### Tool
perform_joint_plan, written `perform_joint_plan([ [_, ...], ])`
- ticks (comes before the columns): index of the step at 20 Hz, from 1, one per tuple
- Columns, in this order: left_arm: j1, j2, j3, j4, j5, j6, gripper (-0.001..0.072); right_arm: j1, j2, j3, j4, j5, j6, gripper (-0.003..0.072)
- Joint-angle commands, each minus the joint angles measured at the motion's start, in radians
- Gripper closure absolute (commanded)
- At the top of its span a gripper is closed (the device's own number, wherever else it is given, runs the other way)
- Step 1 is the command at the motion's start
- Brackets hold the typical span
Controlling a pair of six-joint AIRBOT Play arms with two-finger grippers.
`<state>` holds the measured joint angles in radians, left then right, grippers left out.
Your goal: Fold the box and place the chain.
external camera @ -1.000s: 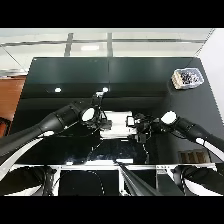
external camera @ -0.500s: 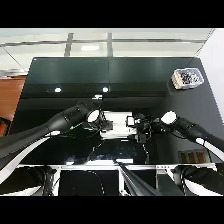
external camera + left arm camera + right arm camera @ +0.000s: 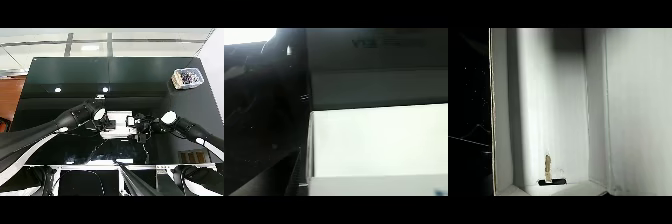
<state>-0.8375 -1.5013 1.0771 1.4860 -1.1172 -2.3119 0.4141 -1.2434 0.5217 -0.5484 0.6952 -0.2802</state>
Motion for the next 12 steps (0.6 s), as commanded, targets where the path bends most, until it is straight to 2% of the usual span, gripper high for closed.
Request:
perform_joint_plan([
  [1,-0.001,-0.006,0.005,0.002,-0.02,-0.024,0.038,0.0,-0.001,0.0,0.0,0.0,0.0,0.056],
  [2,-0.001,-0.006,0.005,0.002,-0.02,-0.028,0.0382,0.0,-0.001,0.0,0.0,0.0,0.0,0.056],
  [3,-0.001,-0.006,0.005,0.003,-0.02,-0.037,0.0426,0.0,-0.001,0.0,0.0,0.0,0.0,0.056],
  [6,-0.004,-0.006,0.006,0.013,-0.015,-0.039,0.0646,0.0,-0.001,0.0,0.0,0.0,0.0,0.056],
  [7,-0.004,-0.006,0.006,0.014,-0.022,-0.039,0.0684,0.0,-0.001,0.0,0.0,0.0,0.0,0.056],
  [10,-0.005,-0.006,0.006,0.013,-0.025,-0.046,0.0679,0.0,-0.001,0.0,0.0,0.0,0.0,0.056],
  [11,-0.005,-0.006,0.006,0.012,-0.023,-0.046,0.0625,0.0,-0.001,0.0,0.001,0.0,0.0,0.056],
  [12,-0.005,-0.006,0.007,0.013,-0.022,-0.051,0.0427,0.0,-0.001,0.0,0.0,0.0,0.0,0.056],
])
